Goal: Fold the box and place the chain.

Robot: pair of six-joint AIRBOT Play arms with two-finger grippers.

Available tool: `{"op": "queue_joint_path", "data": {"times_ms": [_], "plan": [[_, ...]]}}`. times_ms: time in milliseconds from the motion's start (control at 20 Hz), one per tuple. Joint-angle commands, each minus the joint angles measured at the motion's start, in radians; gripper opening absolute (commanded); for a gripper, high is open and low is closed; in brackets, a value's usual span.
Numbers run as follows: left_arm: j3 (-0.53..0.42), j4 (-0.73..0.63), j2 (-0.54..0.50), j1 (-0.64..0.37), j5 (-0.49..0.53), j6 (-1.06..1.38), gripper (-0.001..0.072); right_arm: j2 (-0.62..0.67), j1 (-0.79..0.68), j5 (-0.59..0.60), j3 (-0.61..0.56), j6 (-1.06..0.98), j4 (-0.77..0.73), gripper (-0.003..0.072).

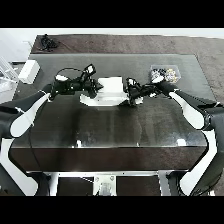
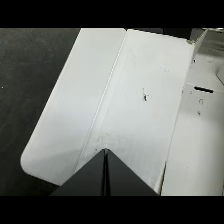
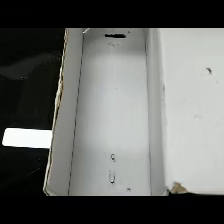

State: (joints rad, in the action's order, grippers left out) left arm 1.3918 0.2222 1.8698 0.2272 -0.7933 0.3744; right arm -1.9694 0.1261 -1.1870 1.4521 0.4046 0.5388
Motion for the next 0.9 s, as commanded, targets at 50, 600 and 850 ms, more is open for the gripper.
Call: {"op": "queue_joint_path", "data": {"times_ms": [50, 600, 850], "plan": [[0.001, 0.006, 0.003, 0.0, -0.004, 0.0, 0.0019, 0.0, 0.001, 0.0, 0.0, 0.0, 0.0, 0.0586], [0.004, 0.007, -0.024, 0.0, 0.002, 0.035, 0.0018, 0.0, 0.001, 0.0, 0.0, 0.0, 0.0, 0.0586], [0.003, 0.203, -0.148, 0.0, -0.051, 0.006, 0.003, 0.0, 0.001, 0.0, 0.0, 0.0, 0.0, 0.0586]]}}
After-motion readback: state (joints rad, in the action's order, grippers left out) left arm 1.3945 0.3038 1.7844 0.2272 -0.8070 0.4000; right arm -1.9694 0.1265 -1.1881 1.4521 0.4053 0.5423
